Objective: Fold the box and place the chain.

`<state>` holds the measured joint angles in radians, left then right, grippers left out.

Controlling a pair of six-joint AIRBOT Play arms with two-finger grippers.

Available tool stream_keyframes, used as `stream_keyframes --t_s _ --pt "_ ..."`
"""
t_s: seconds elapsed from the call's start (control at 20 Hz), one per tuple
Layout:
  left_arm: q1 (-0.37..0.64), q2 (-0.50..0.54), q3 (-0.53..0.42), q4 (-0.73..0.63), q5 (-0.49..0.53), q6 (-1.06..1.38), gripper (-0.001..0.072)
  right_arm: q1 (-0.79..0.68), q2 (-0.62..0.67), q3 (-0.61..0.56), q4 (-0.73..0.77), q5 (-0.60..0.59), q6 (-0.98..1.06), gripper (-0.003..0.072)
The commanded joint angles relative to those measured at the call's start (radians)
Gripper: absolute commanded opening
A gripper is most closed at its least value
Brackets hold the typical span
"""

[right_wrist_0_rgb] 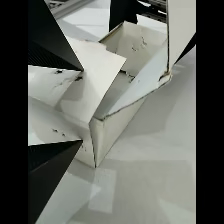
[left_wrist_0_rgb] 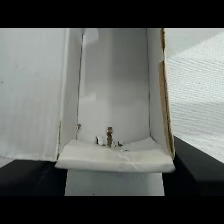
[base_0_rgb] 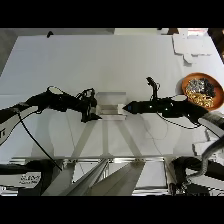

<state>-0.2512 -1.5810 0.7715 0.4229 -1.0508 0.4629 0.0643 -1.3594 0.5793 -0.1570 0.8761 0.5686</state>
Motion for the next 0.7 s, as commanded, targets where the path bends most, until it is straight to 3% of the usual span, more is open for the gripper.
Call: stream_keyframes --t_s 0.0,0.3,0.45,0.65 --pt "0.000 0.000 0.000 0.000 0.000 0.000 0.0395 0.037 0.001 0.009 0.019 -0.018 0.000 0.0464" --pt "0.000 0.000 0.000 0.000 0.000 0.000 0.0395 0.099 0.001 0.016 -0.129 -0.157 0.068 0.0459" --pt "0.000 0.000 0.000 0.000 0.000 0.000 0.0395 0.103 0.003 0.016 -0.224 -0.170 0.142 0.0453" --pt "0.000 0.000 0.000 0.000 0.000 0.000 0.0395 0.103 0.029 0.016 -0.240 -0.203 0.143 0.0429"
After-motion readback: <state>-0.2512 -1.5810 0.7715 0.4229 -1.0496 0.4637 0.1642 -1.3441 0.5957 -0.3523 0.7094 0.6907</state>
